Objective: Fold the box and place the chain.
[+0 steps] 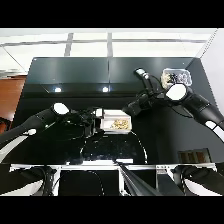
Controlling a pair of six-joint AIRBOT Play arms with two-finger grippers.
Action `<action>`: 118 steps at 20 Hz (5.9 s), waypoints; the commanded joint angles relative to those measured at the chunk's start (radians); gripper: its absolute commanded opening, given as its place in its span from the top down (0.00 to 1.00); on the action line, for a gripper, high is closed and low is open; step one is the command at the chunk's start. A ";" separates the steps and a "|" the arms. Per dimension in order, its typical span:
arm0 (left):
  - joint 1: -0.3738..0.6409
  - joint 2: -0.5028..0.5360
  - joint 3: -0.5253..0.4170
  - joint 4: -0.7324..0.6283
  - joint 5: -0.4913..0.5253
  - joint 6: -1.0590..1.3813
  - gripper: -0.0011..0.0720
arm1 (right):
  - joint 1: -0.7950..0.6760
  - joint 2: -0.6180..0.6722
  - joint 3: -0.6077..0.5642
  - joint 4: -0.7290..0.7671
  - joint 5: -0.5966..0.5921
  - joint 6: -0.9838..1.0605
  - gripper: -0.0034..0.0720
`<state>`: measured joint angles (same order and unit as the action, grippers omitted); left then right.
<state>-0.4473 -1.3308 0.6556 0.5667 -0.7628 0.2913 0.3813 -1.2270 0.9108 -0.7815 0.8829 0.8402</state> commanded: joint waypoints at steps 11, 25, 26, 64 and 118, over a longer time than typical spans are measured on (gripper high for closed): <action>0.000 -0.001 0.001 0.000 0.000 0.000 0.36 | 0.081 -0.012 -0.040 -0.001 0.096 -0.637 0.05; 0.000 -0.001 0.001 0.000 0.000 0.000 0.36 | 0.115 -0.012 -0.040 -0.052 0.108 -0.583 0.74; 0.000 -0.001 0.001 0.000 0.000 0.001 0.36 | 0.115 -0.012 -0.040 -0.066 0.108 -0.583 0.74; 0.000 -0.001 0.001 0.000 0.001 0.001 0.36 | 0.021 -0.122 -0.208 0.371 0.034 0.137 0.95; -0.269 -0.175 0.568 0.615 -0.335 -0.929 0.02 | -0.265 0.412 -0.298 -0.579 -0.031 0.767 0.94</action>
<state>-0.7029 -1.4967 1.2129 1.1091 -1.0641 -0.6250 0.1169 -0.8154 0.6136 -1.3609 0.8543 1.6081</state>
